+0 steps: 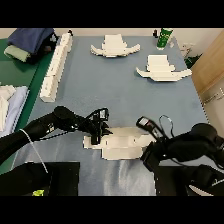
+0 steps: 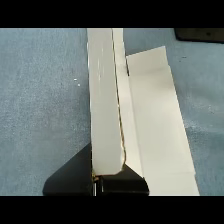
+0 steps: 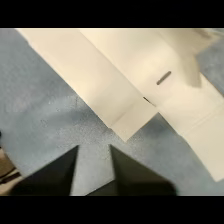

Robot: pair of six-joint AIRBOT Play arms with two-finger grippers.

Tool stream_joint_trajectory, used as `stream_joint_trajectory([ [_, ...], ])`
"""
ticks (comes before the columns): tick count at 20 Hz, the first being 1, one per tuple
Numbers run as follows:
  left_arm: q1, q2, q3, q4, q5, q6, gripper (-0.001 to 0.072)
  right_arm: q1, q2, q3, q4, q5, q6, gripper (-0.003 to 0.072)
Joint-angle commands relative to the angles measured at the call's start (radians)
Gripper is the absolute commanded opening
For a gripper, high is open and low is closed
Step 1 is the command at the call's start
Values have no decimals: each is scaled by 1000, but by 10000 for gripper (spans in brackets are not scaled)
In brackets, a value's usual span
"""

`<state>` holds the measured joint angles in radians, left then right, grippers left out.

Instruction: Fold the box.

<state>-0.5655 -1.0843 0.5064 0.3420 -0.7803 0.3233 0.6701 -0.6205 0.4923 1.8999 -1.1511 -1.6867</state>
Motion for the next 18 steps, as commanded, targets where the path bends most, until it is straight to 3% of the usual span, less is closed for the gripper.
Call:
stream_joint_trajectory([
  [1,0,0,-1,1,0,0,14,238,-36,-24,-174,140,-165,678],
  [6,0,0,-1,1,0,0,14,298,-226,-24,-280,279,-216,679],
  [11,0,0,-1,1,0,0,14,298,-311,-22,-429,417,-29,679],
  [18,0,0,-1,-1,0,0,14,297,-250,74,-603,246,246,644],
])
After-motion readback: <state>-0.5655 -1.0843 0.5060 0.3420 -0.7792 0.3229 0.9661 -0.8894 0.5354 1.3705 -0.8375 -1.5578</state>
